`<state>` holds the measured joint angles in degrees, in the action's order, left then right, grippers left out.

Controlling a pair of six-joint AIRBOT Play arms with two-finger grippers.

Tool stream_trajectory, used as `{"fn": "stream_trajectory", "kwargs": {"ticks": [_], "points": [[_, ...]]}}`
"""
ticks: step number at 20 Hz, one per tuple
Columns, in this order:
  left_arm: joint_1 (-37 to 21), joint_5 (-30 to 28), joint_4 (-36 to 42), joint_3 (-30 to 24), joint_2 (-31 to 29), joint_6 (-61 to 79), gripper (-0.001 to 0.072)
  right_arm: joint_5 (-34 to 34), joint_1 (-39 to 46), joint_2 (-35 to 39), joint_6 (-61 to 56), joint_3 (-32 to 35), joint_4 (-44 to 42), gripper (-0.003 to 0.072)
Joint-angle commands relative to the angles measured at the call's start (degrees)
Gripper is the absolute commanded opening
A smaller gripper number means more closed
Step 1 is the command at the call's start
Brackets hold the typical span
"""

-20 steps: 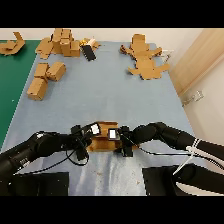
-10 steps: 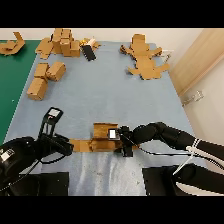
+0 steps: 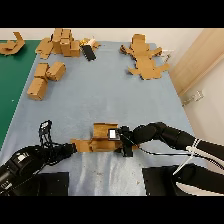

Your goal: Fold the box.

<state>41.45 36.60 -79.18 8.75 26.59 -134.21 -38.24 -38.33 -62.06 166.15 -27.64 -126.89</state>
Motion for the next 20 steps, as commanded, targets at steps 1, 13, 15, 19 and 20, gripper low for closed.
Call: {"fn": "stream_trajectory", "kwargs": {"ticks": [1,13,15,19,20], "points": [[-0.1,-9.6,2.1,-0.8,3.5,-1.2,0.0009,0.0,0.0,0.0,0.0,0.0,0.0,0.0521],[7.5,-20.5,7.0,-0.8,6.1,0.2,0.0009,-1.9,0.0,0.0,0.0,0.0,0.0,0.0521],[8.5,-21.8,8.2,-0.7,6.1,0.2,0.0009,-1.9,0.0,0.0,0.0,0.0,0.0,0.0522],[8.6,-23.6,9.2,-0.1,6.2,0.3,0.0009,-1.9,0.0,0.0,0.0,0.0,0.0,0.0521],[8.6,-23.5,9.2,0.1,6.2,0.2,0.0009,-2.0,0.0,0.0,0.0,0.0,0.0,0.0522]]}}
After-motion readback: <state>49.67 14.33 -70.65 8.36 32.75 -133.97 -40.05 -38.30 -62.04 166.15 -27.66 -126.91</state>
